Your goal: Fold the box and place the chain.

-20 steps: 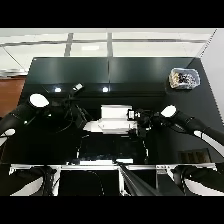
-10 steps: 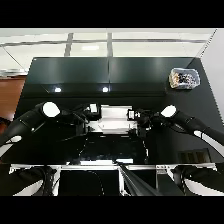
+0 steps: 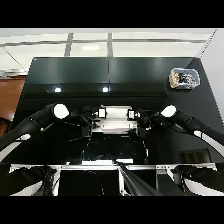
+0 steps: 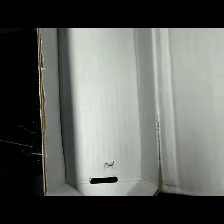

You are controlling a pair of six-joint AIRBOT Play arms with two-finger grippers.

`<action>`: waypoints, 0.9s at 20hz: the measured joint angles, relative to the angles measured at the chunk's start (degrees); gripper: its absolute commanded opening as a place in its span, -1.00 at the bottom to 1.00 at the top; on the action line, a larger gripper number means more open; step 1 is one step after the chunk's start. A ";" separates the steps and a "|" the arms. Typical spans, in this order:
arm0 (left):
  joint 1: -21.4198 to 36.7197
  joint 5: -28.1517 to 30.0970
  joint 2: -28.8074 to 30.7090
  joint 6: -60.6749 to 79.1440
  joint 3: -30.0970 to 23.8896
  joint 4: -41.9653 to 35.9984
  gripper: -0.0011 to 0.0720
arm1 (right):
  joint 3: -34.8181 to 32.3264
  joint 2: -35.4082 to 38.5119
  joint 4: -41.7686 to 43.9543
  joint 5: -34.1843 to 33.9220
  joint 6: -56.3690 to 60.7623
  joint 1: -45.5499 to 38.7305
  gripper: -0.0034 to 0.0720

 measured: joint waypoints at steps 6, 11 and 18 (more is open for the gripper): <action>-0.31 -0.52 -1.20 -2.23 1.01 -3.15 -0.37 | 0.00 0.00 0.00 -0.02 0.02 0.00 -0.08; -0.31 0.11 -4.24 -2.82 1.11 -12.41 -0.37 | 0.00 0.00 0.00 0.00 0.02 0.00 -0.08; -0.31 0.59 -5.73 -2.86 1.14 -15.37 -0.78 | 0.00 0.00 0.02 -0.02 0.04 0.00 -0.08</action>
